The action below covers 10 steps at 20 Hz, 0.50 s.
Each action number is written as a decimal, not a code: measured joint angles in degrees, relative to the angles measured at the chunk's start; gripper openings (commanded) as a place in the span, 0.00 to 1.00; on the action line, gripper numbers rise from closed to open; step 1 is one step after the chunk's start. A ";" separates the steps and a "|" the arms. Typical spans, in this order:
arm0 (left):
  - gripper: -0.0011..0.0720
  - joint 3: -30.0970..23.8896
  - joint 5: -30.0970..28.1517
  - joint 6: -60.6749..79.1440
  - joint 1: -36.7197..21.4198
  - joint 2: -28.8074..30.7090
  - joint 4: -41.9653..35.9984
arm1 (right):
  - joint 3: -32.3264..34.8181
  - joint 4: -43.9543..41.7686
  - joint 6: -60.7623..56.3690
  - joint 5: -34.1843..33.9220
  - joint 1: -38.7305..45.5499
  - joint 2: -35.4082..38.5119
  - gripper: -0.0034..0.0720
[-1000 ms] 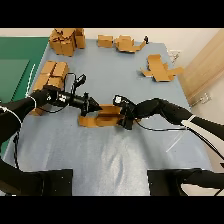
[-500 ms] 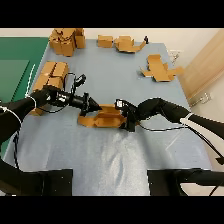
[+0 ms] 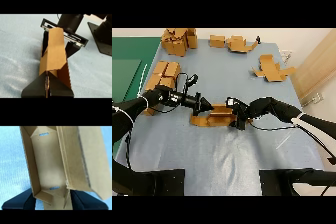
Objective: Fold the box.
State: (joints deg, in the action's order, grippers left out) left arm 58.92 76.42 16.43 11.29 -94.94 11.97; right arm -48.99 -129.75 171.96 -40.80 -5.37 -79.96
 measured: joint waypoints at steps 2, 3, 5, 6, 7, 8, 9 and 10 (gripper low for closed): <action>0.04 0.00 0.00 -0.02 0.00 0.00 0.02 | -0.11 0.04 0.00 -0.26 0.00 0.00 0.83; 0.04 0.00 0.00 0.00 0.00 0.02 0.02 | -0.13 0.09 0.00 -0.39 0.00 0.00 0.83; 0.04 0.00 0.00 0.00 0.00 0.02 0.04 | -0.26 0.57 0.07 -0.52 0.00 -0.26 0.83; 0.04 0.00 -0.04 0.00 0.00 0.02 0.04 | -0.31 0.92 0.09 -0.61 0.00 -0.48 0.83; 0.04 0.00 -0.17 -0.02 0.00 0.02 0.02 | -0.35 1.29 0.15 -0.72 -0.02 -0.79 0.83; 0.04 0.00 -0.37 0.00 0.00 0.02 0.04 | -0.46 1.62 0.15 -0.92 -0.02 -1.05 0.83; 0.04 0.00 -0.55 0.00 0.00 0.02 0.02 | -0.61 1.79 0.17 -1.09 -0.02 -1.31 0.83; 0.04 0.00 -0.68 -0.02 0.00 0.02 0.02 | -0.81 1.95 0.17 -1.25 -0.02 -1.55 0.83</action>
